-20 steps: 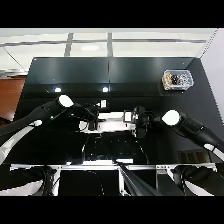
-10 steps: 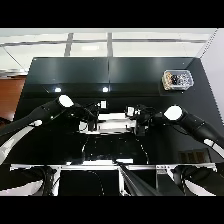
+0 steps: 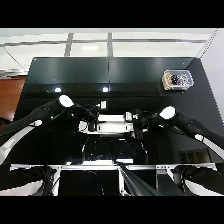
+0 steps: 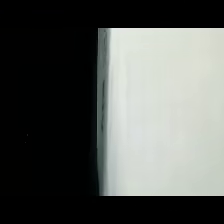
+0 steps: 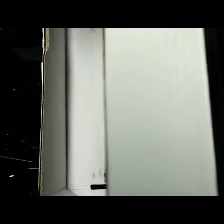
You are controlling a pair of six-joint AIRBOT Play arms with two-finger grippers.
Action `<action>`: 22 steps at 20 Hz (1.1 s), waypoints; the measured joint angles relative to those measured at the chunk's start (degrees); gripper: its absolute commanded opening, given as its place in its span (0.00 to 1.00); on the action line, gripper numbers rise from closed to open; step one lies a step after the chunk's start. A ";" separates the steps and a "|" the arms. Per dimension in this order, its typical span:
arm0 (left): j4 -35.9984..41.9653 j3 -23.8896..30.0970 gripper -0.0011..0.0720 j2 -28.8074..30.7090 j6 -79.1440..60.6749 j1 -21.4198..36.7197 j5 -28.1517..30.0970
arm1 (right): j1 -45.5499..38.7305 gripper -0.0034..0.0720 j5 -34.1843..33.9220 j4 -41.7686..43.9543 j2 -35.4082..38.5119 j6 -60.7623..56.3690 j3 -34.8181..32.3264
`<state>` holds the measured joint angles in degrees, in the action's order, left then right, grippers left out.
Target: Fold the box and place the chain.
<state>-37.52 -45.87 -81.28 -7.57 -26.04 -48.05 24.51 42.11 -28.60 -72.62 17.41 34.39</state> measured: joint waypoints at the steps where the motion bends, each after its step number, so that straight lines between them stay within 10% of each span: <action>1: 0.02 0.00 0.05 0.00 0.00 0.00 0.04 | -0.15 0.98 -0.17 0.07 -0.63 0.39 0.00; 19: 0.02 0.00 0.05 0.00 0.02 0.02 0.11 | 1.29 0.98 -2.91 -3.48 -3.15 -3.50 0.52; 22: -0.09 0.00 0.05 0.00 -0.02 0.02 0.02 | 1.40 0.67 -2.97 -3.87 -3.15 -3.61 0.55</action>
<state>-37.60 -45.87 -81.28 -7.60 -26.02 -48.03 25.91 39.13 -32.47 -75.77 13.80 34.94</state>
